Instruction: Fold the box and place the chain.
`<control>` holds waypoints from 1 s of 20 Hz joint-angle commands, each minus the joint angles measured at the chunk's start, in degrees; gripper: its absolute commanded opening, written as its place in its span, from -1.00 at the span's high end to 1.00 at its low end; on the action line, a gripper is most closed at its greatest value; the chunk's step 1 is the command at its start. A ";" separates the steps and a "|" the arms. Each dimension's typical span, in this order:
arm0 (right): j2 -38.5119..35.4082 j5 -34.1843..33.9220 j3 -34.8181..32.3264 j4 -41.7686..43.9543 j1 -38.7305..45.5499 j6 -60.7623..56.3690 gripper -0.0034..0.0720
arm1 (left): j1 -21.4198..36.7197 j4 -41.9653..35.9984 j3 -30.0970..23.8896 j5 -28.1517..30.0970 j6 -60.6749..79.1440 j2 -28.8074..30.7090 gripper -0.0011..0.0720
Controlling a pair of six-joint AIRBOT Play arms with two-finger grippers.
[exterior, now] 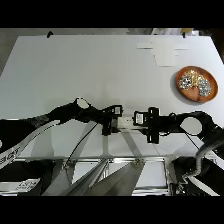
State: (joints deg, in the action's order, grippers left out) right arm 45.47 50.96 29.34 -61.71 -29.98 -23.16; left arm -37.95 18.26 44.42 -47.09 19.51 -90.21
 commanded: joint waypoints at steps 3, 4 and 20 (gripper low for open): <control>-2.75 0.04 0.02 3.85 0.33 0.76 0.61 | 0.00 -0.02 0.02 0.09 -0.07 0.04 0.40; -2.36 0.24 0.00 3.72 1.09 0.15 0.87 | 0.00 -0.02 0.02 0.09 -0.07 0.02 0.40; 1.44 2.14 -2.58 3.19 4.63 -3.32 0.87 | 0.00 -0.02 0.02 0.11 -0.07 0.02 0.40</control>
State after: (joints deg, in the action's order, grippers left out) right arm 46.78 53.49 27.09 -58.39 -25.39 -26.35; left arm -37.95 18.24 44.42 -46.98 19.46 -90.21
